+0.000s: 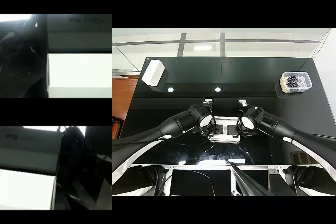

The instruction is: Fold the box and place the chain.

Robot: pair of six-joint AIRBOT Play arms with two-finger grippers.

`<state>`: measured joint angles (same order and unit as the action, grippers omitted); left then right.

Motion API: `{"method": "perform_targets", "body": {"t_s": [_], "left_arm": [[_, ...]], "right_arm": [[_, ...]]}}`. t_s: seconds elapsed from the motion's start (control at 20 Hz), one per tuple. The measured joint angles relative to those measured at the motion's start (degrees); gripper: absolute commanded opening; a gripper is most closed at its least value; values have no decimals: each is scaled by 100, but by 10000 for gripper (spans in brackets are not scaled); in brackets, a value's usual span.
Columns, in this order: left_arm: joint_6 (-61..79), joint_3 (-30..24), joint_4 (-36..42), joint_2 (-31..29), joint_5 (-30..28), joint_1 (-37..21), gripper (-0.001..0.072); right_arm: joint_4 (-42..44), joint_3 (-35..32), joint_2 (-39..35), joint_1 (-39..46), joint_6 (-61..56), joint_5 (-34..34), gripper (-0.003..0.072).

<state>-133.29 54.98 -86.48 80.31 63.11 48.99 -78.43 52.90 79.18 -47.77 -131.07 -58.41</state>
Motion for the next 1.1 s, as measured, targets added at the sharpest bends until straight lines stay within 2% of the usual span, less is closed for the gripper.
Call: {"method": "perform_targets", "body": {"t_s": [0.05,0.15,0.35,0.4,0.45,0.5,0.7,0.85,0.9,0.95,1.0,1.1], "left_arm": [[0,0,0,0,-2,-4,31],[-22,0,26,0,4,-9,30],[-15,0,15,0,0,-11,30],[-11,0,13,0,2,-11,30],[7,0,-11,0,7,-11,30],[9,0,-9,0,13,-11,30],[7,0,-2,0,0,-11,30],[7,0,17,2,0,-11,30],[7,0,17,0,0,-11,30],[4,0,17,0,4,-11,30],[-11,0,28,0,7,-11,30],[-11,0,31,0,4,-11,30]], "right_arm": [[2,0,31,-13,-28,24,98],[-9,-2,76,-31,-107,61,18],[-33,4,107,-48,-210,85,26],[-28,7,111,-48,-223,87,149],[-17,0,125,-48,-219,144,239],[-17,0,125,-52,-216,127,261],[0,0,125,-52,-238,94,254],[4,0,125,-52,-249,57,155],[2,0,125,-52,-249,46,65],[4,0,125,-52,-269,28,62],[0,0,125,-52,-289,11,26],[0,2,125,-52,-299,0,19]]}}
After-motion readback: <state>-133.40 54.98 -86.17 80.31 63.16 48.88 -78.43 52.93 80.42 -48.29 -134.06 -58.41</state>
